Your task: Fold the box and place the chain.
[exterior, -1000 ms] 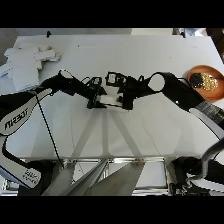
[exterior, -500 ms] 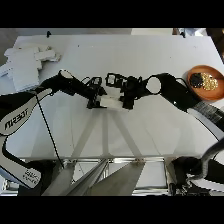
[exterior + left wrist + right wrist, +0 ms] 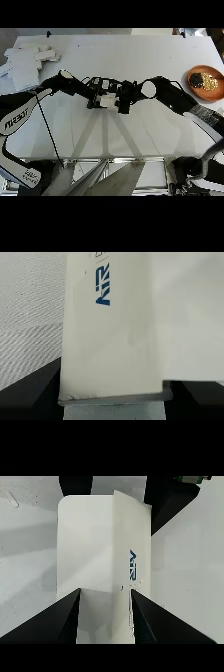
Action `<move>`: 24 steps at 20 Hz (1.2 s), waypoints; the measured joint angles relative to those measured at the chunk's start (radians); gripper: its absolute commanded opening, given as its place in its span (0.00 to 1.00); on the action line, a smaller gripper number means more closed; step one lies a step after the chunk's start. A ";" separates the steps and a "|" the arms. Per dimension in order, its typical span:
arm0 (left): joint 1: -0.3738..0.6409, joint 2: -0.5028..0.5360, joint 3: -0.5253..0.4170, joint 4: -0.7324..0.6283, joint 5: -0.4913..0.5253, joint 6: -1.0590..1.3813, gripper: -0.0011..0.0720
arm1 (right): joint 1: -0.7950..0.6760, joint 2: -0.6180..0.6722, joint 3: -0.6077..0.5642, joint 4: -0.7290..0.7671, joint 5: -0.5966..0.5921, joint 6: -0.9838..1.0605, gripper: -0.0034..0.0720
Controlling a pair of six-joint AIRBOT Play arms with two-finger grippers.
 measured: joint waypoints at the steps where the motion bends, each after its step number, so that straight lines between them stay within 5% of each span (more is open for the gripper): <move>1: 0.000 0.000 0.000 0.000 0.000 0.000 0.71 | 0.002 0.000 -0.002 0.002 -0.004 0.000 0.49; 16: 0.000 0.000 0.000 0.000 0.000 -0.001 0.71 | -0.025 0.000 -0.074 0.066 -0.176 0.000 0.45; 24: 0.000 0.000 0.000 0.000 0.000 0.001 0.71 | -0.025 -0.010 -0.085 0.026 -0.115 0.001 0.42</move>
